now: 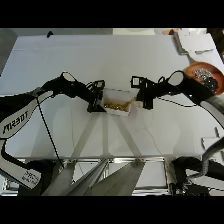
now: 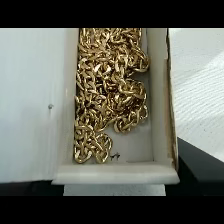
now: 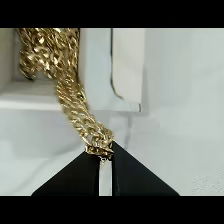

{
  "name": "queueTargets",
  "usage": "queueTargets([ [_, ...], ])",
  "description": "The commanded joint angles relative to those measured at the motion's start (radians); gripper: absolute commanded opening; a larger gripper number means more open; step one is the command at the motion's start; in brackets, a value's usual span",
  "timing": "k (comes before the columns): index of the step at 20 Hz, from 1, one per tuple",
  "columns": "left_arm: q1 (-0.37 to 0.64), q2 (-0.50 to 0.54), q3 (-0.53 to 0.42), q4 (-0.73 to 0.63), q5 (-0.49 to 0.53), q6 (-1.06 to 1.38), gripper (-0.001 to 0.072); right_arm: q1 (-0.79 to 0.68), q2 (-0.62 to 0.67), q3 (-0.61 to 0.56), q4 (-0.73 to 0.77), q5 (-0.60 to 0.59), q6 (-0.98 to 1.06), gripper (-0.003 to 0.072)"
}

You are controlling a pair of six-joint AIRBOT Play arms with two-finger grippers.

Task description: Fold the box and place the chain.

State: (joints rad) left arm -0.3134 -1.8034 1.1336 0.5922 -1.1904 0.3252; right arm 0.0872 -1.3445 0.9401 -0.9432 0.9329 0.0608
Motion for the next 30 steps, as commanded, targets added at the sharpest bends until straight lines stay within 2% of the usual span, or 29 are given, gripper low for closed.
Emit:
queueTargets([
  [1, 0.000, 0.000, 0.001, 0.000, 0.000, 0.000, 0.0367, 0.008, 0.095, 0.001, 0.144, 0.074, 0.040, 0.0012],
  [4, 0.000, 0.000, 0.001, 0.000, 0.000, 0.000, 0.0367, 0.064, 0.107, 0.001, 0.340, 0.056, 0.032, 0.0012],
  [5, 0.000, 0.000, 0.001, 0.000, 0.000, 0.000, 0.0367, 0.093, 0.104, 0.001, 0.363, 0.026, 0.032, 0.0012],
  [9, 0.000, 0.000, 0.001, 0.000, 0.000, 0.000, 0.0367, 0.182, 0.066, 0.001, 0.320, -0.082, 0.038, 0.0012],
  [12, 0.000, 0.000, 0.001, 0.000, 0.000, 0.000, 0.0367, 0.194, 0.019, 0.001, 0.242, -0.076, 0.068, 0.0022],
  [14, 0.000, 0.000, 0.001, 0.000, 0.000, 0.000, 0.0367, 0.191, 0.019, 0.001, 0.223, -0.078, 0.144, 0.0272],
  [20, 0.000, 0.000, 0.001, 0.000, 0.000, 0.000, 0.0367, 0.128, 0.099, 0.001, 0.246, 0.002, 0.270, 0.0272],
  [24, 0.000, 0.000, 0.001, 0.000, 0.001, 0.000, 0.0367, 0.039, 0.167, 0.002, 0.459, -0.043, 0.294, 0.0272],
  [25, 0.000, 0.000, 0.001, 0.000, 0.000, 0.000, 0.0367, 0.010, 0.164, 0.004, 0.501, -0.074, 0.346, 0.0272],
  [28, 0.000, 0.000, 0.001, 0.000, 0.000, 0.000, 0.0367, -0.044, 0.123, 0.006, 0.502, -0.179, 0.512, 0.0272],
  [30, 0.000, 0.000, 0.001, 0.000, 0.000, 0.000, 0.0367, -0.058, 0.051, 0.035, 0.479, -0.158, 0.651, 0.0272],
])
